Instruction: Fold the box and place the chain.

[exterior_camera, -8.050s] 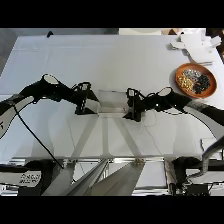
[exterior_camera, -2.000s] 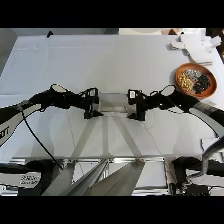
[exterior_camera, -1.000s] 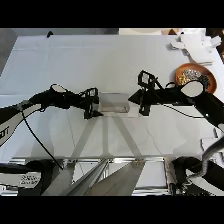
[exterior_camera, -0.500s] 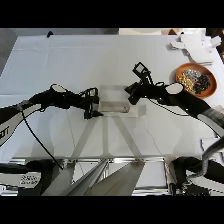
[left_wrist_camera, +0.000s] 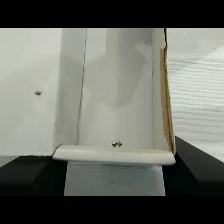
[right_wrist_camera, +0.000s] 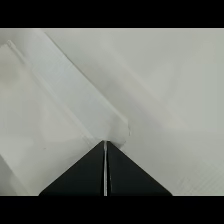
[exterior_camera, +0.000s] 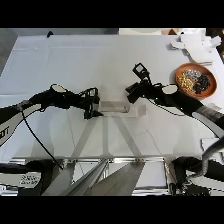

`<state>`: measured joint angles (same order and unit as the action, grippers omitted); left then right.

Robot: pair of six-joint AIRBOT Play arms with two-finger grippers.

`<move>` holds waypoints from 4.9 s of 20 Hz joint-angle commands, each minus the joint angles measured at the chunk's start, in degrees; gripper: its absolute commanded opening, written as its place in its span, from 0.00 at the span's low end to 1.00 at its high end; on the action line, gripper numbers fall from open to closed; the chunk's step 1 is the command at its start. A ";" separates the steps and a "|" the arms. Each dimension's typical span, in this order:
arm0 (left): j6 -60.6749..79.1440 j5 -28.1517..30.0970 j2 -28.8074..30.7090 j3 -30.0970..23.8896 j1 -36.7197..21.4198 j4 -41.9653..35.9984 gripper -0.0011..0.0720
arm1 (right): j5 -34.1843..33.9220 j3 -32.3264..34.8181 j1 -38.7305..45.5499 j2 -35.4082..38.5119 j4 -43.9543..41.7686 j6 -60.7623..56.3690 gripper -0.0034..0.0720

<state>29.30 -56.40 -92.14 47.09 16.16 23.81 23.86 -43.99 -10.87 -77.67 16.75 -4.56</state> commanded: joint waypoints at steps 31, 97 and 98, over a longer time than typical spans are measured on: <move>0.02 0.04 0.04 -0.02 0.00 0.04 0.37 | 19.28 0.07 -0.07 -1.75 19.47 21.07 0.41; 0.02 0.04 0.07 -0.02 0.00 0.02 0.37 | 22.49 13.20 5.95 1.79 -6.99 -35.47 0.30; 0.02 0.04 0.07 -0.02 0.00 0.02 0.37 | 21.55 13.20 5.81 2.34 -6.88 -35.65 0.30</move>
<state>29.36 -56.36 -92.07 47.09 16.12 24.01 46.54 -30.76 -3.95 -76.25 11.25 -40.32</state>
